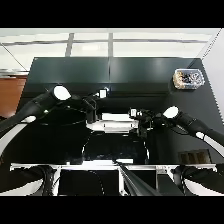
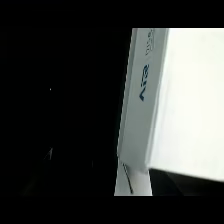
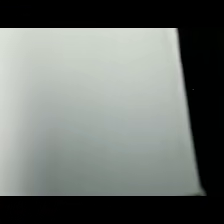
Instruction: Fold the box and place the chain.
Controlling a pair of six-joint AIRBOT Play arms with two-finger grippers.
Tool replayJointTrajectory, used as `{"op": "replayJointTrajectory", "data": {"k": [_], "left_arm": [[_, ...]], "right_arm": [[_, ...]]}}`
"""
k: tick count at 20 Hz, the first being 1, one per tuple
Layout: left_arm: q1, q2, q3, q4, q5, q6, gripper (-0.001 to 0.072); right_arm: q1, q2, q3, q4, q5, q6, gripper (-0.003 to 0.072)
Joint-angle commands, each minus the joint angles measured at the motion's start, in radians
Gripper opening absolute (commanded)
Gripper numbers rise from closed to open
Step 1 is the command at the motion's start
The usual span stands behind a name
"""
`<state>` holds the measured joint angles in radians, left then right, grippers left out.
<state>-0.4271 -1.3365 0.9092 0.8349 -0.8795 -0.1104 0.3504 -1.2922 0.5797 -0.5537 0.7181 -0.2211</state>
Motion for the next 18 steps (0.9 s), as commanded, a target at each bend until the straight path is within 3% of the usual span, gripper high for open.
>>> {"op": "replayJointTrajectory", "data": {"k": [1,2,3,4,5,6,8,12,15,18], "left_arm": [[0.030,0.119,0.003,0.159,-0.161,-0.250,0.0687],[0.031,0.136,0.003,0.180,-0.225,-0.338,0.0609],[0.031,0.139,0.003,0.175,-0.293,-0.430,0.0403],[0.026,0.133,-0.001,0.150,-0.357,-0.513,0.0114],[0.017,0.123,-0.016,0.091,-0.412,-0.528,0.0027],[0.000,0.115,-0.042,0.011,-0.430,-0.522,0.0026],[-0.050,0.104,-0.106,-0.121,-0.301,-0.493,0.0026],[-0.078,0.104,-0.167,-0.345,0.192,-0.427,0.0028],[-0.081,0.097,-0.166,-0.461,0.438,-0.254,0.0028],[-0.080,0.043,-0.153,-0.379,0.436,-0.256,0.0028]], "right_arm": [[0.001,-0.001,0.000,0.000,0.000,0.000,0.0466],[0.001,0.000,0.000,0.000,0.000,0.000,0.0410],[0.001,-0.001,0.000,-0.001,0.002,0.000,0.0312],[0.001,-0.001,0.000,-0.004,0.006,0.000,0.0174],[0.001,-0.001,0.000,-0.004,0.006,0.000,0.0168],[0.001,-0.001,0.000,-0.004,0.006,0.000,0.0168],[0.001,-0.001,0.000,-0.004,0.003,0.000,0.0168],[0.001,-0.001,0.000,-0.003,0.003,0.000,0.0168],[0.001,-0.001,0.000,-0.003,0.003,0.000,0.0168],[0.001,-0.001,0.000,-0.003,0.002,0.000,0.0169]]}}
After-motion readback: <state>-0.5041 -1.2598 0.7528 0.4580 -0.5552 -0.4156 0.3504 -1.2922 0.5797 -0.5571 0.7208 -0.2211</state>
